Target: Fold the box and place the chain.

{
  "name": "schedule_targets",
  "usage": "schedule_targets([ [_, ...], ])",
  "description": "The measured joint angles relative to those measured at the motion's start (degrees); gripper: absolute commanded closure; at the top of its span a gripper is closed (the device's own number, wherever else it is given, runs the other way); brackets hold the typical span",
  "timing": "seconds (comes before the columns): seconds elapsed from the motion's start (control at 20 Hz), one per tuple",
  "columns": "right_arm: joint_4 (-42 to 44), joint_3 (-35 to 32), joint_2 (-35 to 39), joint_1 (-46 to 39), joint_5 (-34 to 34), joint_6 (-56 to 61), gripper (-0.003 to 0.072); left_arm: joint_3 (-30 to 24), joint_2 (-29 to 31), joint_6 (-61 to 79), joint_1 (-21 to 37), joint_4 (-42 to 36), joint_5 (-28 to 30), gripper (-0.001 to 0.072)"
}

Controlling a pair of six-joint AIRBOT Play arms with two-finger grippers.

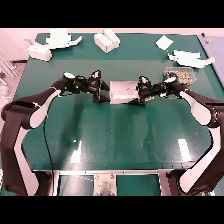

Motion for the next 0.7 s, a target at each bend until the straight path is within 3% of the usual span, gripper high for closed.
schedule_targets([
  [0.7, 0.0, 0.0, 0.0, 0.0, 0.0, 0.0, 0.0062, 0.0, -1.5, -0.2, -2.5, -0.6, 6.4, -0.0007],
])
